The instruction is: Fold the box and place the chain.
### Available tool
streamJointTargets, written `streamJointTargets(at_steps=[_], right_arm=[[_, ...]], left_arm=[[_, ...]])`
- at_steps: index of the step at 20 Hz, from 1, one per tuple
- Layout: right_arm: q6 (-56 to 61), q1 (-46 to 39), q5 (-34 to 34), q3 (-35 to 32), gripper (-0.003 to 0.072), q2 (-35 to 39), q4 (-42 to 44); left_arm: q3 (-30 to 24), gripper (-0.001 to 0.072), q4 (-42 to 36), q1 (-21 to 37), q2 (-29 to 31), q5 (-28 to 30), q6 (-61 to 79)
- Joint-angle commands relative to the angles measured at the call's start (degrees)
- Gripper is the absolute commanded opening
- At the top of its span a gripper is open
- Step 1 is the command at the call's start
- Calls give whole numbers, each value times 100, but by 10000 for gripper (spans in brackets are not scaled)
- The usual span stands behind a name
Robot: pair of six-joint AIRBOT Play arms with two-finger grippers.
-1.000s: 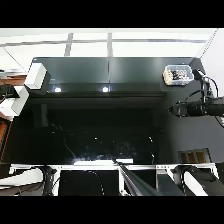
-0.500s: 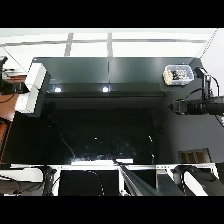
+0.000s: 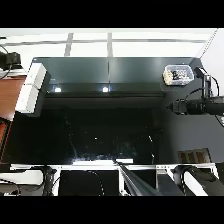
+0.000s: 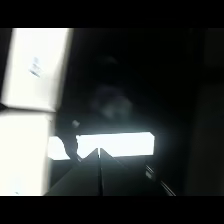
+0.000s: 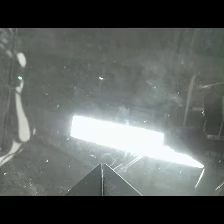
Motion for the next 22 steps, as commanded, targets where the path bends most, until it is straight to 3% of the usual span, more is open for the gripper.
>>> streamJointTargets(at_steps=[1,3,5,8,13,22], right_arm=[[-271,-2,-275,-55,16,2,-20],[-400,-4,-625,-247,16,2,-22],[-393,-4,-592,-452,16,2,-39],[-393,-4,-269,-457,16,2,-57],[-393,-4,-275,-457,16,2,-59],[-393,-4,-280,-457,16,2,-57]], left_arm=[[-1073,25,-573,-527,890,-52,-326],[-2653,25,-575,-955,2076,1231,-293],[-4116,26,-533,-1239,3169,2052,-291],[-5499,26,-280,-1222,4459,2223,-293],[-6201,26,-238,-1161,5595,2181,-334],[-6220,27,-258,-1158,5694,2192,-334]])
